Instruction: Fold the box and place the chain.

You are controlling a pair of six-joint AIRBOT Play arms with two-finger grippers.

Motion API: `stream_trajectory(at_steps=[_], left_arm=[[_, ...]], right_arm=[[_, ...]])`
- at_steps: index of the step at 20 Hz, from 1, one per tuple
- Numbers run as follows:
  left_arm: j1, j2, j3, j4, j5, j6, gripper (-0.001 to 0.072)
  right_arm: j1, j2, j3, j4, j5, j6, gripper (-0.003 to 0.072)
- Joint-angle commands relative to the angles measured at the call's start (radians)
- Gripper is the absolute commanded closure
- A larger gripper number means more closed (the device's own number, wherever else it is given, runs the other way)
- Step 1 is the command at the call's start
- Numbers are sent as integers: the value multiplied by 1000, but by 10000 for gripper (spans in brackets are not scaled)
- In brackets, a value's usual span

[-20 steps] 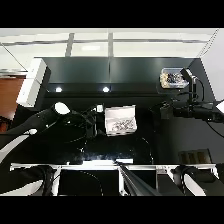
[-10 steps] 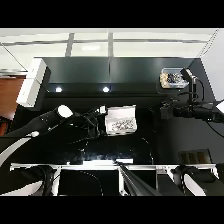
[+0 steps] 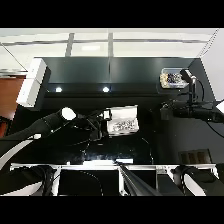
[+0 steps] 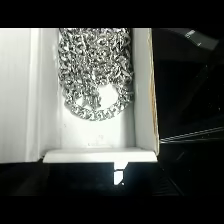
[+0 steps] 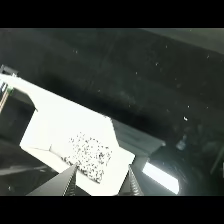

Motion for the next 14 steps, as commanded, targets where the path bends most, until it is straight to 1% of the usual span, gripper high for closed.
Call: stream_trajectory(at_steps=[1,4,5,6,7,8,9,10,12,13,14], left_arm=[[-10,0,0,-35,45,17,0],[-10,0,0,-48,36,17,3],[-10,0,0,-47,35,17,34],[-10,0,0,-47,36,17,139],[-10,0,0,-47,37,17,357],[-10,0,0,-47,37,17,483],[-10,0,0,-47,37,17,486],[-10,0,0,-47,37,17,485],[-10,0,0,-47,37,17,485],[-10,0,0,-47,37,17,485],[-10,0,0,-47,37,17,485]], right_arm=[[0,0,1,-37,32,0,309],[0,0,1,-36,24,0,309],[0,0,1,-35,23,0,309],[0,0,1,-36,18,0,308],[1,0,1,-35,11,6,304],[7,0,1,-36,2,44,120],[26,0,3,-34,-3,53,-11],[53,-5,13,-37,-21,53,-11],[103,-48,65,-40,-141,74,-6],[118,-89,105,-40,-184,76,-6],[127,-150,155,-40,-201,75,-5]])
